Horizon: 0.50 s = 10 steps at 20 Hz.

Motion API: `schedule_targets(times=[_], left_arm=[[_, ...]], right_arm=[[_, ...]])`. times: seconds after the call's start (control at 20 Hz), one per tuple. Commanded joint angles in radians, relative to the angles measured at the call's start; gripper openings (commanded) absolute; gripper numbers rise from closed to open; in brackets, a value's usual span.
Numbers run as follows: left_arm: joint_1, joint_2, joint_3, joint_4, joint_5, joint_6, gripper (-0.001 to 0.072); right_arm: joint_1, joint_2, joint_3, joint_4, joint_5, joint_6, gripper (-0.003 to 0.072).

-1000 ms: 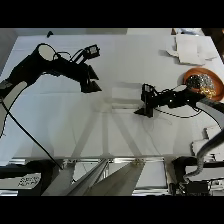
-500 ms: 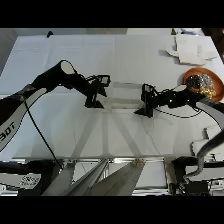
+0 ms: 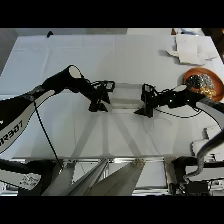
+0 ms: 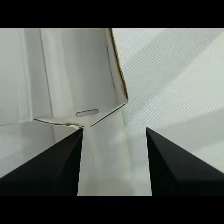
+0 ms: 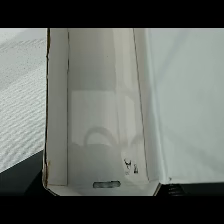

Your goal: Fold the box and place the chain.

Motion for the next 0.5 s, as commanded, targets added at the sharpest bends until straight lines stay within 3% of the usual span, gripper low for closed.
schedule_targets(times=[0.0,0.2,0.35,0.45], left_arm=[[-0.003,-0.005,0.000,-0.003,0.008,0.002,0.0413],[-0.003,-0.008,0.000,-0.003,0.058,0.002,0.0410],[-0.003,-0.008,0.000,-0.003,0.071,0.002,0.0230],[-0.003,-0.012,0.000,-0.003,0.071,0.002,0.0204]], right_arm=[[0.000,0.000,0.000,0.000,0.000,0.000,0.0503],[0.000,0.000,0.000,0.000,0.000,0.000,0.0503],[0.000,0.000,0.000,0.000,0.000,0.000,0.0503],[0.000,0.000,0.000,0.000,0.000,0.000,0.0503]])
